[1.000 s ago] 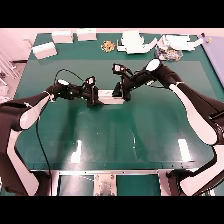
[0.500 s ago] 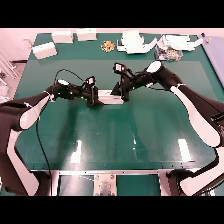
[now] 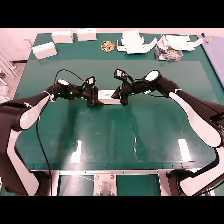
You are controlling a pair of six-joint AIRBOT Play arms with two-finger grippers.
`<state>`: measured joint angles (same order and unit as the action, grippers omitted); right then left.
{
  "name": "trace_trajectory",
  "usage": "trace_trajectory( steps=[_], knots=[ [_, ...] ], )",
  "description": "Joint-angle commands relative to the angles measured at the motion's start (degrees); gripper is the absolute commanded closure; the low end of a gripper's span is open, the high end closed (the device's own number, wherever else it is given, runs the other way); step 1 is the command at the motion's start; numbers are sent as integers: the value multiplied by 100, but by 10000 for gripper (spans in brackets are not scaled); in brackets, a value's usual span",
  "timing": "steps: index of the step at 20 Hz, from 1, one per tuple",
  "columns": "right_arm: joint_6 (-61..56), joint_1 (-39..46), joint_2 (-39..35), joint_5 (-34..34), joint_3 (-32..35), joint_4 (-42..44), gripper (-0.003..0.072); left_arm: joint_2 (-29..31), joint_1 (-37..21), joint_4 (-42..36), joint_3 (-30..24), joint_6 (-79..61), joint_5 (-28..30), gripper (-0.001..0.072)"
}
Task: Fold the box and place the chain.
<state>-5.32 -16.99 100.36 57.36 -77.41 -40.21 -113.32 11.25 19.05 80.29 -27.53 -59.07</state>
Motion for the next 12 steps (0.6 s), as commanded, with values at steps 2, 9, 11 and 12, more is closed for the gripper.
trace_trajectory(
  steps=[2, 9, 11, 12],
  knots=[
    [-20, -4, -74, -15, 72, -26, 680, 4, 0, 0, 0, 7, 2, 196],
    [-1021, 90, -1589, -109, 85, 184, 681, 4, 0, 0, 0, 7, 2, 197],
    [-1705, 247, -2109, -245, 350, 4, 681, 4, 0, 0, 0, 7, 4, 197],
    [-2017, 343, -2400, -339, 595, -120, 681, 4, 0, 0, 0, 7, 7, 196]
  ],
)
